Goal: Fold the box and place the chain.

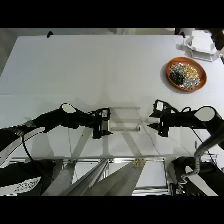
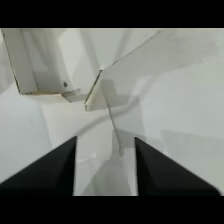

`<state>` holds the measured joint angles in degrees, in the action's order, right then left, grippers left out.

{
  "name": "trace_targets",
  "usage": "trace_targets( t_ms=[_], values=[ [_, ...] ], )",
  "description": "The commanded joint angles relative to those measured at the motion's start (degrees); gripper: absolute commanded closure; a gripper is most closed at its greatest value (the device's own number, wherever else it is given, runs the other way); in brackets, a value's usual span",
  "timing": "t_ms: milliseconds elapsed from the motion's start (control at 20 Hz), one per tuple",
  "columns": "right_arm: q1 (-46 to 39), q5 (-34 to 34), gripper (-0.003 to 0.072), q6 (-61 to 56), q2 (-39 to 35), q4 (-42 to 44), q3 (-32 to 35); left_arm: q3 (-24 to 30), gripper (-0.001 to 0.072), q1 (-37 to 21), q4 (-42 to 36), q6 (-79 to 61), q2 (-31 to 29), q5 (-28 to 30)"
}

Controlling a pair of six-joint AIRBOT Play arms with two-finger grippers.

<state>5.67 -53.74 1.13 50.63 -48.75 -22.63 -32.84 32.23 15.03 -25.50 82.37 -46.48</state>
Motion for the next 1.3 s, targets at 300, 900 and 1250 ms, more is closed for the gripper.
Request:
trace_targets(
  t_ms=[300, 900, 1250],
  values=[
    [8.2, 6.5, 0.0409, 8.9, 3.2, 0.1, 0.9, 0.0, 0.0577, 0.0, 0.0, 0.0, 0.0, 0.0],
    [14.4, 11.4, 0.0465, 9.9, 6.9, 2.1, 0.9, 0.0, 0.0577, 0.0, 0.0, 0.0, 0.0, 0.0],
    [14.4, 12.7, 0.0528, 9.9, 6.9, 5.0, 0.9, 0.0, 0.0577, 0.0, 0.0, 0.0, 0.0, 0.0]
  ],
)
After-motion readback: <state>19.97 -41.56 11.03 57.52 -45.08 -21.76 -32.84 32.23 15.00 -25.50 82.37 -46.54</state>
